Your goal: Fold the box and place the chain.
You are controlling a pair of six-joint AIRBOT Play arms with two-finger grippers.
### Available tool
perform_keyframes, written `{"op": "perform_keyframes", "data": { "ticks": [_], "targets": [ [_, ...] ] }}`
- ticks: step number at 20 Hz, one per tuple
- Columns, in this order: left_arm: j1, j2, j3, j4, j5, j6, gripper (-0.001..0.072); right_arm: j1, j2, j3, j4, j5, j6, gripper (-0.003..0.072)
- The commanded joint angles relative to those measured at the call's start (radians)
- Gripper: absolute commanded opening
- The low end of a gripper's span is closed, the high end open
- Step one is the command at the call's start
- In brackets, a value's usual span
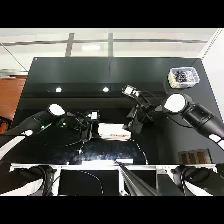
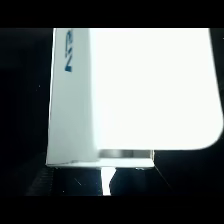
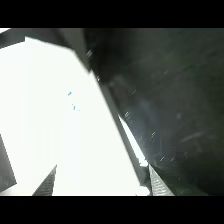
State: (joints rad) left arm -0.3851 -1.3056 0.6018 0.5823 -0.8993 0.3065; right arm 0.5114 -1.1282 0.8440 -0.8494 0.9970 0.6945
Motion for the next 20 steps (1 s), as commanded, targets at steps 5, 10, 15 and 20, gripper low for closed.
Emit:
{"op": "perform_keyframes", "data": {
  "ticks": [5,10,15,20],
  "targets": [
    [0.0,0.0,0.001,0.001,0.002,0.0,0.0486,0.058,-0.002,-0.042,0.004,-0.029,-0.172,0.07],
    [0.0,0.0,0.001,0.002,0.002,0.0,0.0486,0.058,-0.002,-0.042,0.01,-0.036,-0.172,0.07],
    [0.0,0.0,0.001,0.002,0.002,0.0,0.0486,0.059,-0.002,-0.042,0.01,-0.037,-0.173,0.07],
    [0.0,0.0,0.001,0.003,0.003,0.0,0.0487,0.071,-0.002,-0.042,0.002,-0.04,-0.177,0.07]
  ]
}}
